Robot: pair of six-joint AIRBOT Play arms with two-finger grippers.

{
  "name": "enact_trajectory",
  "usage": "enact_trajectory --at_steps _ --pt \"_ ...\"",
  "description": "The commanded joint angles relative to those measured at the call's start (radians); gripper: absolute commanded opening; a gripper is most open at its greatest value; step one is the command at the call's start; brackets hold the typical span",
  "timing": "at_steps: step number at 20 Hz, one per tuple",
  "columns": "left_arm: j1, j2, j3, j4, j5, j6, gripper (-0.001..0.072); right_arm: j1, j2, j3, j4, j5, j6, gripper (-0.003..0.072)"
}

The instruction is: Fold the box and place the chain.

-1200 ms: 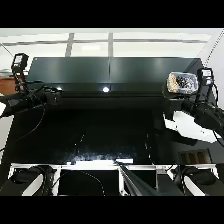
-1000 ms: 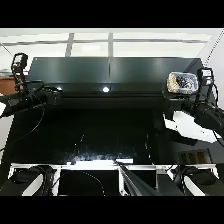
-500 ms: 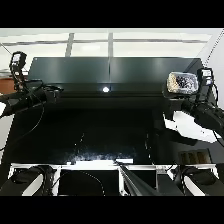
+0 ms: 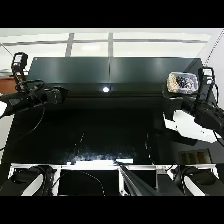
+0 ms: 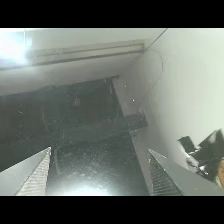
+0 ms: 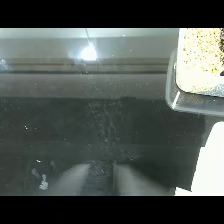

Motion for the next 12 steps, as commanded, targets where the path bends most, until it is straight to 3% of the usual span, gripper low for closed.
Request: enact_trajectory --at_steps 1,4,5,7,9,12 --pt "0.0 -0.002 0.0 0.0 0.0 -0.001 0.0709 -0.004 0.0 0.0 -0.021 -0.035 0.012 0.0696" --pt "0.0 -0.002 0.0 0.0 0.0 -0.002 0.0709 -0.106 -0.001 0.031 -0.155 -0.181 0.163 0.0696" --pt "0.0 -0.002 0.0 0.0 0.0 -0.002 0.0709 -0.197 -0.001 0.049 -0.27 -0.27 0.27 0.0696" --pt "0.0 -0.002 0.0 -0.001 0.0 -0.002 0.071 -0.43 -0.001 0.079 -0.378 -0.403 0.298 0.0696" --pt "0.0 -0.002 0.0 -0.001 0.0 -0.004 0.071 -0.679 -0.001 0.092 -0.325 -0.42 0.188 0.0696" --pt "0.0 -0.002 0.0 -0.002 0.0 -0.004 0.0709 -1.009 -0.025 0.092 -0.061 -0.396 -0.02 0.0696"
